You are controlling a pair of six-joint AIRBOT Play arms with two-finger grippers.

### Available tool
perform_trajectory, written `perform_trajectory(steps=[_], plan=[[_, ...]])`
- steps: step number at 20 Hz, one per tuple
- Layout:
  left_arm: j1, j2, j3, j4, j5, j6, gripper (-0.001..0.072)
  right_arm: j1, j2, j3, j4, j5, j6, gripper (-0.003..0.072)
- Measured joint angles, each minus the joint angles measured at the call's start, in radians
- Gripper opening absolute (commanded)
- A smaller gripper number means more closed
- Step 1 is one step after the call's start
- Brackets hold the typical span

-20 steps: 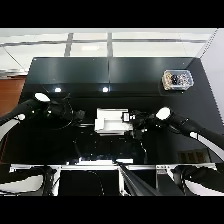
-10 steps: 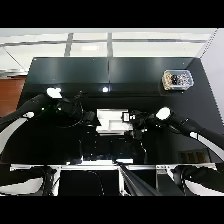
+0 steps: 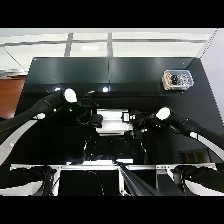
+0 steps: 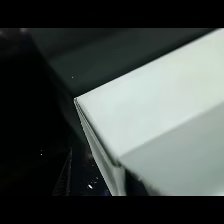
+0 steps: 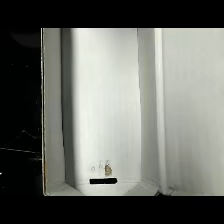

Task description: Fold the box and place the chain.

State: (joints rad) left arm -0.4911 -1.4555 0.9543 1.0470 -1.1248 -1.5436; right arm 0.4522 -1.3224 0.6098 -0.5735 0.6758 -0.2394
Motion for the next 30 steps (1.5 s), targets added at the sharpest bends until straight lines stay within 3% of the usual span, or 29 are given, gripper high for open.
perform_trajectory(steps=[8,11,13,15,20,21,23,26,27,28,29,30], plan=[[-0.160,-0.019,0.075,0.252,0.012,-0.338,0.0392,0.000,0.000,0.000,0.000,0.000,0.000,0.0130],[-0.220,-0.036,0.095,0.326,0.012,-0.459,0.0328,0.000,0.000,0.000,0.000,0.000,0.000,0.0130],[-0.245,-0.042,0.100,0.349,0.013,-0.509,0.0327,0.000,0.000,0.000,0.000,0.000,0.000,0.0130],[-0.260,-0.045,0.104,0.365,0.012,-0.549,0.0265,0.000,0.000,0.000,0.000,0.000,0.000,0.0130],[-0.272,-0.048,0.106,0.380,0.013,-0.589,0.0254,0.000,0.000,0.000,0.000,0.000,0.000,0.0130],[-0.273,-0.048,0.106,0.381,0.013,-0.594,0.0145,0.000,0.000,0.000,0.000,0.000,0.000,0.0130],[-0.274,-0.048,0.106,0.389,0.008,-0.606,0.0025,0.000,0.000,0.000,0.001,0.001,0.001,0.0130],[-0.275,-0.048,0.106,0.388,0.014,-0.610,0.0023,0.000,0.000,0.000,0.001,0.001,0.002,0.0130],[-0.275,-0.048,0.106,0.387,0.014,-0.610,0.0024,0.000,0.000,0.000,0.001,0.001,0.002,0.0130],[-0.275,-0.048,0.106,0.385,0.014,-0.610,0.0072,0.000,0.000,0.000,0.001,0.001,0.002,0.0130],[-0.275,-0.048,0.107,0.384,0.013,-0.604,0.0280,0.000,0.000,0.000,-0.001,0.002,-0.001,0.0130],[-0.275,-0.048,0.109,0.370,0.016,-0.603,0.0402,0.000,0.000,0.000,-0.002,0.001,-0.003,0.0130]])
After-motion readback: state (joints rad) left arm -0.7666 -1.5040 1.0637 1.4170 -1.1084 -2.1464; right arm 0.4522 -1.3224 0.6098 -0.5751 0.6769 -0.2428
